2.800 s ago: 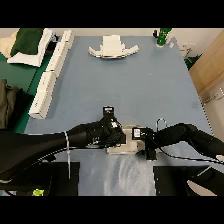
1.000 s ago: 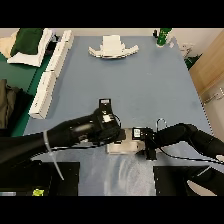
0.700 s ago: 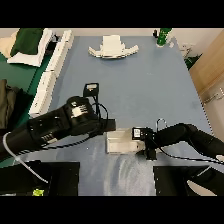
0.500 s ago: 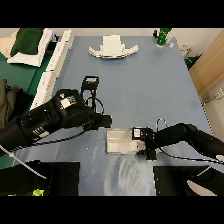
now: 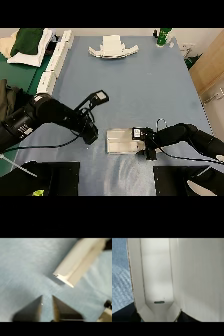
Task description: Fold the box.
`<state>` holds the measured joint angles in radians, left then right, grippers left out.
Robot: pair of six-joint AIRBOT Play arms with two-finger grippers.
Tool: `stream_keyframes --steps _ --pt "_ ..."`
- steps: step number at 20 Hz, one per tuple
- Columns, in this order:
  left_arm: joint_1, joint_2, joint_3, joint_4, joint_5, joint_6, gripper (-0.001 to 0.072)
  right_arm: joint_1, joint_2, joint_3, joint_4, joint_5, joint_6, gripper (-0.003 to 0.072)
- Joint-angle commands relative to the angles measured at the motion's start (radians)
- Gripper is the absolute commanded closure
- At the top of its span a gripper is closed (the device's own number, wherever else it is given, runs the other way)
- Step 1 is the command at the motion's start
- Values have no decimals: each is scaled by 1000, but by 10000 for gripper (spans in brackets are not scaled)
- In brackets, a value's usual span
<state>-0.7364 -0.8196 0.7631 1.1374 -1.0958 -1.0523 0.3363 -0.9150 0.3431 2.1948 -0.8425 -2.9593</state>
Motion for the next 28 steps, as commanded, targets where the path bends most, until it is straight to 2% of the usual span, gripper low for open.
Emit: stream_keyframes --steps 1,5,9,11,13,16,21,24,28 --pt "140 47 -192 -271 117 597 9 0 0 0 0 0 0 172" --pt "175 47 -337 -282 154 761 9 0 0 0 0 0 0 172" --pt "80 45 -434 -418 362 940 9 0 0 0 0 0 0 172" --pt "25 32 -454 -497 462 1000 9 0 0 0 0 0 0 171" --pt "-11 2 -458 -542 520 1022 9 0 0 0 0 0 0 172" --pt "-18 -60 -457 -549 529 1030 9 0 0 0 0 0 0 172" --pt "-24 -79 -454 -592 526 1064 9 0 0 0 0 0 0 172" --pt "-63 -90 -454 -592 527 1072 9 0 0 0 0 0 0 172" --pt "-106 -140 -451 -592 581 1071 9 0 0 0 0 0 0 172"
